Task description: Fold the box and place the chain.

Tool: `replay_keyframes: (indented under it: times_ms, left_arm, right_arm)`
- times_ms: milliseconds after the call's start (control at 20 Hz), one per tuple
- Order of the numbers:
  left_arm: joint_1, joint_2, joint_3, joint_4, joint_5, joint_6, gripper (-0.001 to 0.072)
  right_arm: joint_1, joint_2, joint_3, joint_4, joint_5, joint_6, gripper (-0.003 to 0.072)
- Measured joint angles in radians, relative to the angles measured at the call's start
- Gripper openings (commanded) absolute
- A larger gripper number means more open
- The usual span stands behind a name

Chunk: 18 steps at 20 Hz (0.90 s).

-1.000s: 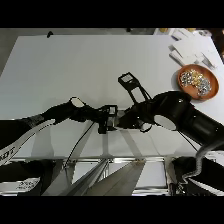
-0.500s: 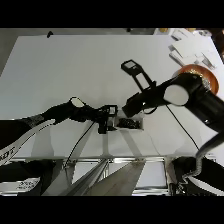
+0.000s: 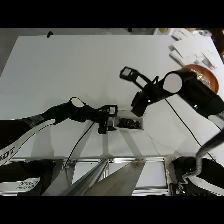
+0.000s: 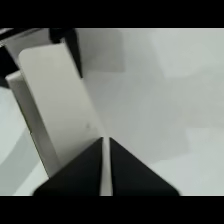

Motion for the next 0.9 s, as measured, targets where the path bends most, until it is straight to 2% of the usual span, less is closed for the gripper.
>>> replay_keyframes:
  times_ms: [50, 500, 550, 600, 700, 750, 800, 900]
  left_arm:
    - [0.0, 0.0, 0.0, 0.0, 0.0, 0.0, 0.0141]
    - [0.0, 0.0, 0.0, 0.0, 0.0, 0.0, 0.0141]
    - [0.0, 0.0, 0.0, 0.0, 0.0, 0.0, 0.0141]
    - [0.0, 0.0, 0.0, 0.0, 0.0, 0.0, 0.0141]
    - [0.0, 0.0, 0.0, 0.0, 0.0, 0.0, 0.0141]
    - [0.0, 0.0, 0.0, 0.0, 0.0, 0.0, 0.0141]
    - [0.0, 0.0, 0.0, 0.0, 0.0, 0.0, 0.0141]
    - [0.0, 0.0, 0.0, 0.0, 0.0, 0.0, 0.0141]
  right_arm:
    - [0.013, -0.002, -0.023, 0.018, -0.008, -0.044, 0.0276]
    - [0.134, 0.086, -0.174, 0.108, -0.128, -0.24, 0.0311]
    - [0.145, 0.091, -0.185, 0.108, -0.142, -0.247, 0.0374]
    - [0.155, 0.095, -0.193, 0.108, -0.165, -0.253, 0.0393]
    - [0.172, 0.1, -0.203, 0.099, -0.213, -0.257, 0.039]
    - [0.178, 0.101, -0.207, 0.089, -0.234, -0.258, 0.0367]
    - [0.182, 0.102, -0.209, 0.077, -0.247, -0.26, 0.0308]
    - [0.188, 0.103, -0.212, 0.053, -0.261, -0.26, 0.0276]
